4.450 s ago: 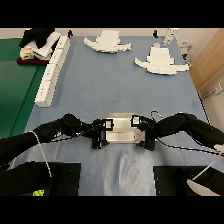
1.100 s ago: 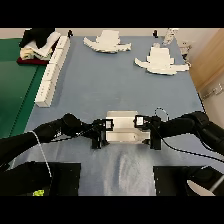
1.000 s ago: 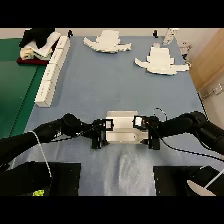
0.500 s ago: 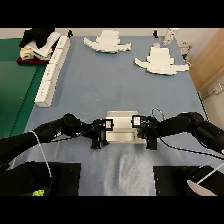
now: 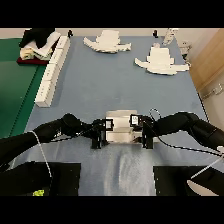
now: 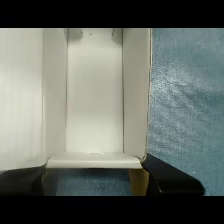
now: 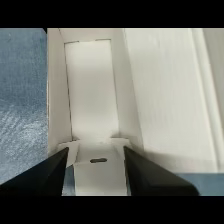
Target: Fold the box.
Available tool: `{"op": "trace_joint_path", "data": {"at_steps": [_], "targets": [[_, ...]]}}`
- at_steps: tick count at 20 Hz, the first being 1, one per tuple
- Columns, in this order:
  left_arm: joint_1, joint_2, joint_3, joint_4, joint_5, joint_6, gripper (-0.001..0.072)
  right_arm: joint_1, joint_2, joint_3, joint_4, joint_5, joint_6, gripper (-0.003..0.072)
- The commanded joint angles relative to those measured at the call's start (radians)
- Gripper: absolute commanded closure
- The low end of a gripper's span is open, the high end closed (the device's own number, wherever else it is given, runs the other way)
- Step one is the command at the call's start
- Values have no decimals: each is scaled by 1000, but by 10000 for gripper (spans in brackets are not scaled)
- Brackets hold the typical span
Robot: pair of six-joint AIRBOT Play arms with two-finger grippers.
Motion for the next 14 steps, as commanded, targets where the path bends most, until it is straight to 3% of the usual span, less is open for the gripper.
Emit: {"op": "trace_joint_path", "data": {"at_steps": [1, 7, 11, 13, 14], "targets": [[0, 0, 0, 0, 0, 0, 179, 6, -26, -1, 30, 22, -48, 65], [0, 0, 0, 0, 0, 0, 179, 6, -9, -1, -14, -13, 2, 113], [0, 0, 1, 0, 0, 0, 179, 6, 78, 10, -270, -80, 428, 509], [0, 0, 0, 0, 0, 0, 179, 6, 116, 18, -434, -152, 684, 672], [0, 0, 1, 0, 0, 0, 179, 6, 137, 23, -508, -189, 788, 685]]}}
